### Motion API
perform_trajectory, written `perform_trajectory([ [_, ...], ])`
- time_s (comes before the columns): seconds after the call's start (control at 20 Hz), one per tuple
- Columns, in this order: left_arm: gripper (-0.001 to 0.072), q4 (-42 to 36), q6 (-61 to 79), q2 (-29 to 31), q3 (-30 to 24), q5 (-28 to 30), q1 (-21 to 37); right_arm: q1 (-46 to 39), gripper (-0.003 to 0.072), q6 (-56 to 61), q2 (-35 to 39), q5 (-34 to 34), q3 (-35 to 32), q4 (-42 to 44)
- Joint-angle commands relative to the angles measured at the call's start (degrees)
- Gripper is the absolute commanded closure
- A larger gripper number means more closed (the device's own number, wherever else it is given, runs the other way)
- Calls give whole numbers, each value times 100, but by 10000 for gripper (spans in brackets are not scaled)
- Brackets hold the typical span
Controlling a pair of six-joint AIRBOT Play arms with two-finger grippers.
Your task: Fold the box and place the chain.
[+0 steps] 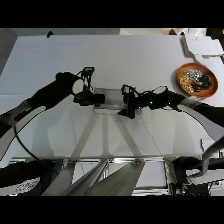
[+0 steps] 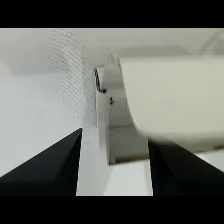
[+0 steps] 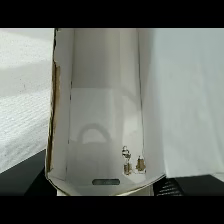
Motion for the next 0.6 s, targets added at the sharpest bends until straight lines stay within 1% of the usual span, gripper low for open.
perform_trajectory([
  [0.0, 256, -199, 890, 540, 2, -481, 129, 0, 170, -4, -2, -4, 2, 0],
  [0.1, 256, -214, 1692, 828, 0, -820, 219, 0, 170, -4, -2, -4, 2, 0],
  [0.2, 256, -319, 2931, 1036, 0, -1145, 372, 0, 170, -4, -2, -2, 2, 0],
  [0.3, 256, -793, 4586, 1080, -13, -1403, 627, 0, 170, -7, -2, -4, 2, 0],
  [0.5, 254, -2013, 8137, 1051, -372, -1373, 1215, 0, 170, -7, -2, -2, 2, 0],
  [0.55, 234, -2323, 8891, 1021, -472, -1342, 1403, 0, 170, -4, -2, -2, 2, 0],
])
